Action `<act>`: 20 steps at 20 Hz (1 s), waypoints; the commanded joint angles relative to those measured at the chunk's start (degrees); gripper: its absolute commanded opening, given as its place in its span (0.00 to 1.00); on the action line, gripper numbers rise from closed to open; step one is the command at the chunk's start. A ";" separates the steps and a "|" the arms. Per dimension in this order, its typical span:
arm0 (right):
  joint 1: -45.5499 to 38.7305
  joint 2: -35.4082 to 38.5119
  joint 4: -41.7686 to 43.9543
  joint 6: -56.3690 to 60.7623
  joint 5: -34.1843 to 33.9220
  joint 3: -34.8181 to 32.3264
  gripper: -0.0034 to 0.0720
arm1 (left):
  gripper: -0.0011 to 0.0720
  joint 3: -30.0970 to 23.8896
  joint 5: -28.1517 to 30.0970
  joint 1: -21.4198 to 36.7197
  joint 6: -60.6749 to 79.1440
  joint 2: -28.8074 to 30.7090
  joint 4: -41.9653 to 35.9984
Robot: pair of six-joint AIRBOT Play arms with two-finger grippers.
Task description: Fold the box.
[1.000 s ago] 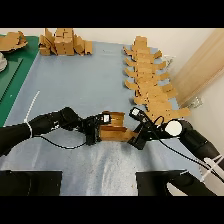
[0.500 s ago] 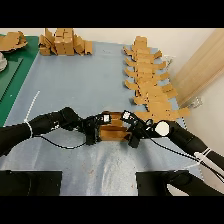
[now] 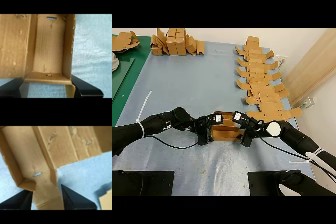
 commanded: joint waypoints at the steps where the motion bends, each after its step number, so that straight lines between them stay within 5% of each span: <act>1: 0.02 -0.04 -0.22 -0.87 -1.09 0.04 0.75 | 0.84 0.04 0.02 -0.02 0.02 -0.02 0.04; 5: 0.02 -0.04 3.34 -6.21 -1.09 0.04 0.70 | 0.84 0.04 0.02 -0.02 0.02 -0.02 0.02; 9: 0.02 -0.04 8.07 -9.20 1.01 0.04 0.27 | 0.84 0.04 0.02 -0.02 0.02 -0.02 0.02; 10: 0.02 -0.04 9.33 -9.20 1.99 0.02 0.23 | 0.84 0.04 0.02 -0.02 0.02 -0.02 0.02; 13: 0.02 -0.04 11.89 -9.70 2.29 0.02 0.15 | 0.84 0.04 0.02 -0.02 0.02 -0.02 0.02; 20: 0.02 -0.07 15.02 -11.32 2.34 0.02 0.18 | 0.84 0.04 0.02 -0.02 0.00 -0.02 0.02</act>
